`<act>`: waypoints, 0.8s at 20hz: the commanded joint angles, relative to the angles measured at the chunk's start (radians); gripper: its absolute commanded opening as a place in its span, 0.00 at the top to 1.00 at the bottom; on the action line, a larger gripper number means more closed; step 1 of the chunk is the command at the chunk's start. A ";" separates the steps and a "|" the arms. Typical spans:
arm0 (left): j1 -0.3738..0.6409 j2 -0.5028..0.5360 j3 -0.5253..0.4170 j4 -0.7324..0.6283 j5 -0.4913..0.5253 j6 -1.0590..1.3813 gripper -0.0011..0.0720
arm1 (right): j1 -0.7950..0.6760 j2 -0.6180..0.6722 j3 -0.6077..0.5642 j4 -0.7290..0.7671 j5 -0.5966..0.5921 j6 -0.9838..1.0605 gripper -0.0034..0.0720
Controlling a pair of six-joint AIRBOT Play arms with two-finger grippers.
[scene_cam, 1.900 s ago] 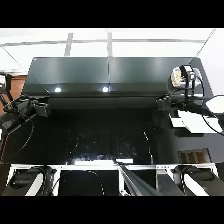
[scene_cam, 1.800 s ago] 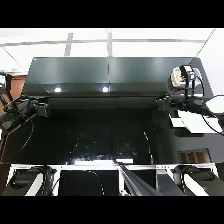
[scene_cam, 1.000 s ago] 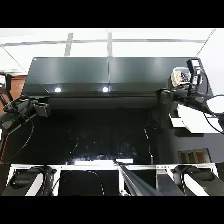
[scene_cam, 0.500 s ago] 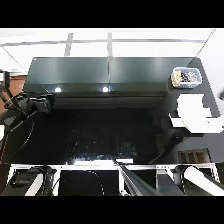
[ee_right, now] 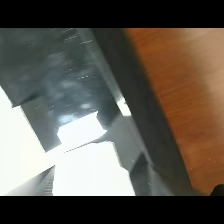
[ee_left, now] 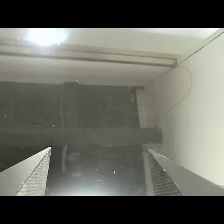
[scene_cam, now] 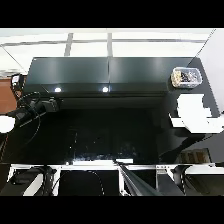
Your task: Fold the box and place the chain.
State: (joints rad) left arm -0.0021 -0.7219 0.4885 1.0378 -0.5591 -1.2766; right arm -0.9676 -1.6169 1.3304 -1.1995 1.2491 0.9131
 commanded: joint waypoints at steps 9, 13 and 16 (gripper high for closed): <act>0.000 -0.013 0.000 -0.043 -0.002 -0.014 0.02 | 0.018 0.151 -0.084 0.293 0.073 -0.107 0.93; 0.000 -0.014 0.000 -0.053 -0.004 -0.013 0.02 | 0.071 0.428 -0.335 0.528 0.026 -0.144 0.93; -0.034 -0.014 0.000 -0.054 -0.010 -0.010 0.02 | 0.224 0.601 -0.532 0.588 -0.053 -0.144 0.93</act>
